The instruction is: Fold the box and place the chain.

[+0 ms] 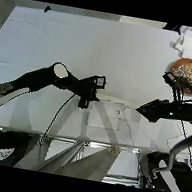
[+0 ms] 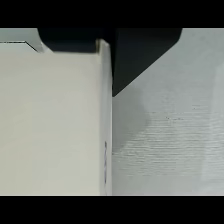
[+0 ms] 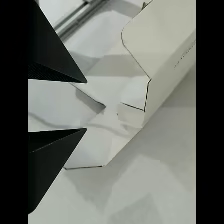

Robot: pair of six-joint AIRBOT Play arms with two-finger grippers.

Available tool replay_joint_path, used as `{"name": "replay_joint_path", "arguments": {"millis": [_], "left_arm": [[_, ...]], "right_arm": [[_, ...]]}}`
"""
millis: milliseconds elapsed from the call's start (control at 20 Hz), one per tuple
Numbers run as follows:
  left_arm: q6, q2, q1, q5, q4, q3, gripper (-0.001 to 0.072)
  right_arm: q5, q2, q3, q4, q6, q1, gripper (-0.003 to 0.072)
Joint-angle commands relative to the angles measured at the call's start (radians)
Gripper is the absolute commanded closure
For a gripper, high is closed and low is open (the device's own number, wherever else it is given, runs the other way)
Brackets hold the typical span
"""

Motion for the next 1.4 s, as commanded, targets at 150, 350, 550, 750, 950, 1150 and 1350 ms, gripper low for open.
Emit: {"name": "replay_joint_path", "arguments": {"millis": [150,350,550,750,950,1150,1350], "left_arm": [[0.033,-0.069,-0.005,0.087,-0.057,0.0,0.0706],[0.096,-0.098,-0.005,0.093,-0.156,0.0,0.0707],[0.117,-0.103,-0.005,0.117,-0.19,0.0,0.0706],[0.117,-0.104,-0.005,0.131,-0.189,0.0,0.0706],[0.117,-0.121,-0.005,0.134,-0.182,0.0,0.0703],[0.117,-0.133,-0.005,0.13,-0.182,0.0,0.0703],[0.117,-0.133,-0.005,0.13,-0.182,0.0,0.0703]], "right_arm": [[-0.02,0.001,0.001,-0.006,0.0,0.001,0.0367],[-0.02,0.001,0.001,-0.006,0.0,0.001,0.0367],[-0.02,0.001,0.001,-0.006,0.0,0.001,0.0368],[-0.02,0.001,0.001,-0.005,0.0,0.001,0.0368],[-0.02,0.001,0.001,-0.005,0.0,0.001,0.0368],[-0.02,0.001,0.001,-0.005,0.0,0.001,0.0368],[-0.02,0.001,0.001,-0.005,0.0,0.001,0.0368]]}}
